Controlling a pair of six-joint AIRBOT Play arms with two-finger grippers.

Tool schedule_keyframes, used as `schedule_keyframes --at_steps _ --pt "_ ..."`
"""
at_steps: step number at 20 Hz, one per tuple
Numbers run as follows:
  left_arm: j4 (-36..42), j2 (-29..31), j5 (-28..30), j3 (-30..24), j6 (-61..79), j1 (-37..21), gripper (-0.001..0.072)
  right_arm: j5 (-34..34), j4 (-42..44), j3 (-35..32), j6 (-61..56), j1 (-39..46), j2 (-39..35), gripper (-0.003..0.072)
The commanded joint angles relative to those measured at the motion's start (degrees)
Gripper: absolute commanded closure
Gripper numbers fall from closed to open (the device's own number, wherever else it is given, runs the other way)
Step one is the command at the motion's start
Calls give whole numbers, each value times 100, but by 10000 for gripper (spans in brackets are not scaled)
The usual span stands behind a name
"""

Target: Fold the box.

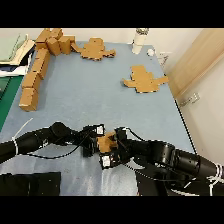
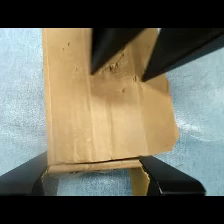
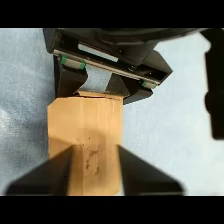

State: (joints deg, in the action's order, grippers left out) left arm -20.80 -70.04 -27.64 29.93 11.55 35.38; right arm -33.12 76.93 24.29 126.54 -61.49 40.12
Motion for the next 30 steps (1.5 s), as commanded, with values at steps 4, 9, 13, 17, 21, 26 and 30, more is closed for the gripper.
schedule_keyframes --at_steps 4,9,13,17,21,26,30 --pt "0 -2 7 0 0 -2 497 -223 304 -9 -11 -2 162 185" --pt "0 -2 11 0 -2 -2 497 37 -59 -9 -13 -2 323 82" --pt "0 -2 9 0 -2 -2 497 76 -111 -9 -37 -2 361 78" --pt "0 -2 9 0 0 -2 497 140 -332 -9 -247 -2 433 83" --pt "0 -2 7 0 -2 -2 497 177 -925 4 -763 -9 516 86" --pt "0 -2 9 0 0 -2 497 127 -1386 4 -1145 -216 350 155" --pt "0 -2 11 0 -2 -2 497 103 -1381 4 -1165 -221 179 156"
